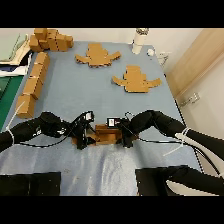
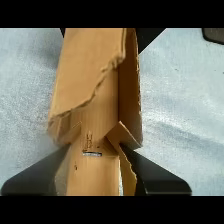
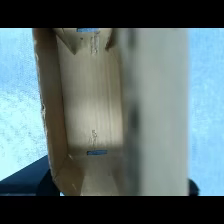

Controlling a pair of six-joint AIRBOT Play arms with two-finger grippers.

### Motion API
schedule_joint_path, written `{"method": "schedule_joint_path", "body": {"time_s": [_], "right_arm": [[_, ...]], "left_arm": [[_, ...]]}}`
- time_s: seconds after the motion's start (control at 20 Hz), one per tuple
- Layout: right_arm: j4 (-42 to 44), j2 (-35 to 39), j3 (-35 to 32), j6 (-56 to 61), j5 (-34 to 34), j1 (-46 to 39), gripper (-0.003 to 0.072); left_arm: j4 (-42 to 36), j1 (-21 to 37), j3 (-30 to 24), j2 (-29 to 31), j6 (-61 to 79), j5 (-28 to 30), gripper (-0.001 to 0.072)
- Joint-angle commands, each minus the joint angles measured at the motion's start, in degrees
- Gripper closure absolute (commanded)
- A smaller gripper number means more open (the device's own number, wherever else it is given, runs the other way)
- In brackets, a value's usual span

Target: Fold the box.

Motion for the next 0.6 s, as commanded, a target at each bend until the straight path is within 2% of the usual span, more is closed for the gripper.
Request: {"method": "schedule_joint_path", "body": {"time_s": [0.0, 0.05, 0.55], "right_arm": [[0.11, -0.02, 0.0, 0.04, -0.02, 0.02, 0.0179], [0.11, -0.02, 0.0, 0.02, 0.0, 0.02, 0.0179], [0.11, -0.02, 0.0, 0.02, 0.0, 0.02, 0.0179]], "left_arm": [[-0.35, -0.02, -0.04, -0.02, 0.07, -0.68, 0.0424], [-0.74, -0.02, -0.04, -0.02, 0.09, -1.73, 0.0465], [-1.79, -0.37, -0.42, -0.02, 0.09, -1.46, 0.0454]]}}
